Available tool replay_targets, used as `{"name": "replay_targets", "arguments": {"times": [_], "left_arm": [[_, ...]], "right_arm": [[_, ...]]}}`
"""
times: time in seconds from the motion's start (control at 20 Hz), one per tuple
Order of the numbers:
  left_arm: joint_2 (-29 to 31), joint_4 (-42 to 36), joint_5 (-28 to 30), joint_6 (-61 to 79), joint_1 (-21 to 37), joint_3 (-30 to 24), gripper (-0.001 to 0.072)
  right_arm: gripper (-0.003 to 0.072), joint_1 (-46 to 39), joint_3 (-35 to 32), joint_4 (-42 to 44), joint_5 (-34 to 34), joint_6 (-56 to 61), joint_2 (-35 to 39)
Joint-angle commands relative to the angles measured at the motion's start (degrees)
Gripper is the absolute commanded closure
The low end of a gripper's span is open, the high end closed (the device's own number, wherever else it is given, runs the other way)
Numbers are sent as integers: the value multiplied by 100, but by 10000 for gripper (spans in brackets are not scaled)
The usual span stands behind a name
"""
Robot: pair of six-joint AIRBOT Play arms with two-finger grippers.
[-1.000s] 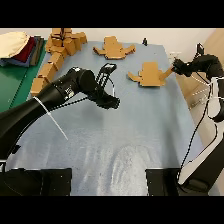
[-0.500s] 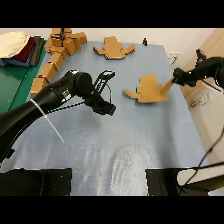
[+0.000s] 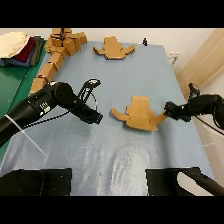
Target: Fold the box.
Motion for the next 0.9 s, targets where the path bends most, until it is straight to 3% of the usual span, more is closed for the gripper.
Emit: {"name": "replay_targets", "arguments": {"times": [0.0, 0.3, 0.4, 0.6, 0.7, 0.85], "left_arm": [[96, -87, -107, 138, 70, -118, 698], [-4, -258, -120, 131, 70, -109, 696], [-131, -348, -271, 138, 70, -26, 696], [-225, -684, -354, 420, 70, 162, 694], [-223, -835, -352, 439, 125, 199, 518], [-225, -975, -352, 452, 337, 199, 518]], "right_arm": [[308, 26, -341, -101, -221, 129, 201], [306, -422, 466, -323, -728, -133, -828], [306, -428, 898, -249, -1233, -551, -1384], [323, -411, 1091, 737, -1751, -1353, -2037], [392, -354, 1088, 931, -1740, -1443, -2129], [460, -223, 1086, 1019, -1641, -1591, -2170]]}}
